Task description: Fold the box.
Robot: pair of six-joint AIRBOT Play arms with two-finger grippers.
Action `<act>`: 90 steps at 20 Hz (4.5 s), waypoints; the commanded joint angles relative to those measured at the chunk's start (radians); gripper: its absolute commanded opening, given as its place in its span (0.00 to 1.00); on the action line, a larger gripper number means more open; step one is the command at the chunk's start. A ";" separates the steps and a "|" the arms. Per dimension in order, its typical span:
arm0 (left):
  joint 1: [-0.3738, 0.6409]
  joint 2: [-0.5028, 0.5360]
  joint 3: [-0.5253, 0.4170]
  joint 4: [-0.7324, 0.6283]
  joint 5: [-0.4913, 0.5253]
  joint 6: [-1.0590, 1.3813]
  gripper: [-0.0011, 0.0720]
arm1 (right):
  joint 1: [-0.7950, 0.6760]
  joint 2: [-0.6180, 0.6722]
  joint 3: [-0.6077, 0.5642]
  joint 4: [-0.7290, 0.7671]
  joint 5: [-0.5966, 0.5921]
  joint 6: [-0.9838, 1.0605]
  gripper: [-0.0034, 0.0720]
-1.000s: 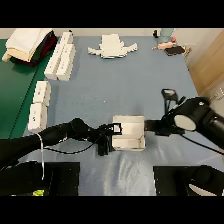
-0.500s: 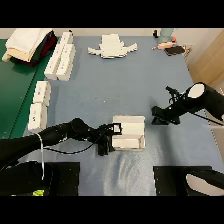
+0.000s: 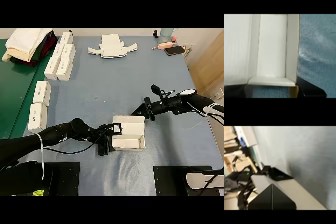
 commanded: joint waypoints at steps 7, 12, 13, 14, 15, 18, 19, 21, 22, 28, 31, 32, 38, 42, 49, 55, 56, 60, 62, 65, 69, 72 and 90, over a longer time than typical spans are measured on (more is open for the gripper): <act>0.000 0.000 0.000 0.000 0.002 0.000 0.73 | 0.187 0.253 -0.032 -0.331 0.008 -0.040 0.05; 0.000 0.000 0.000 0.000 0.001 0.000 0.73 | 0.335 0.446 -0.108 -0.516 -0.168 -0.040 0.05; 0.000 0.000 0.000 0.000 0.000 0.000 0.73 | 0.362 0.479 -0.128 -0.542 -0.221 -0.040 0.05; 0.000 0.000 0.000 0.000 0.000 0.000 0.73 | 0.390 0.512 -0.149 -0.570 -0.275 -0.040 0.05; 0.000 0.000 0.000 0.000 0.000 0.000 0.73 | 0.416 0.539 -0.167 -0.595 -0.316 -0.040 0.05; 0.000 0.000 0.000 0.000 0.000 0.000 0.73 | 0.494 0.602 -0.215 -0.663 -0.423 -0.039 0.05; 0.000 0.000 0.000 0.000 0.000 0.000 0.73 | 0.521 0.616 -0.228 -0.675 -0.450 -0.039 0.05; 0.000 0.000 0.000 0.000 0.001 0.000 0.73 | 0.586 0.639 -0.248 -0.704 -0.491 -0.039 0.05; 0.000 0.000 0.000 0.000 0.001 0.000 0.73 | 0.627 0.650 -0.255 -0.735 -0.519 -0.024 0.05; 0.000 0.000 0.000 0.000 0.001 0.000 0.73 | 0.885 0.741 -0.289 -1.052 -0.647 0.140 0.05; 0.000 0.000 0.000 0.000 0.000 0.000 0.73 | 0.983 0.809 -0.336 -1.164 -0.672 0.152 0.05; 0.000 0.000 0.000 0.000 0.000 0.000 0.73 | 1.003 0.824 -0.356 -1.198 -0.682 0.151 0.05; 0.000 0.000 0.000 0.000 0.000 0.000 0.73 | 1.014 0.821 -0.381 -1.313 -0.743 0.151 0.64; 0.000 0.000 0.000 0.000 0.000 0.000 0.73 | 1.014 0.814 -0.381 -1.346 -0.756 0.142 0.74; 0.000 0.000 0.000 0.000 0.000 0.000 0.73 | 1.014 0.745 -0.380 -1.348 -0.786 0.110 0.73; 0.000 0.000 0.000 0.000 0.000 0.000 0.73 | 1.014 0.772 -0.376 -1.384 -0.799 0.106 0.73; 0.000 0.000 0.000 0.000 0.000 0.000 0.73 | 1.014 0.780 -0.376 -1.388 -0.800 0.106 0.73; 0.000 0.000 0.000 0.000 0.000 0.000 0.73 | 1.014 0.809 -0.366 -1.389 -0.802 0.106 0.73; 0.000 0.000 0.000 0.000 0.000 0.000 0.73 | 1.014 0.816 -0.366 -1.392 -0.806 0.106 0.73; 0.000 0.000 0.000 0.000 0.000 0.000 0.73 | 1.014 0.815 -0.366 -1.418 -0.811 0.106 0.73; 0.000 0.000 0.000 0.000 0.000 0.000 0.73 | 1.014 0.815 -0.365 -1.469 -0.839 0.106 0.71; 0.000 0.000 0.000 0.000 0.000 0.000 0.73 | 1.013 0.815 -0.366 -1.498 -0.851 0.107 0.61; 0.000 0.000 0.000 0.000 0.000 0.000 0.73 | 1.015 0.751 -0.366 -1.400 -0.844 0.098 0.43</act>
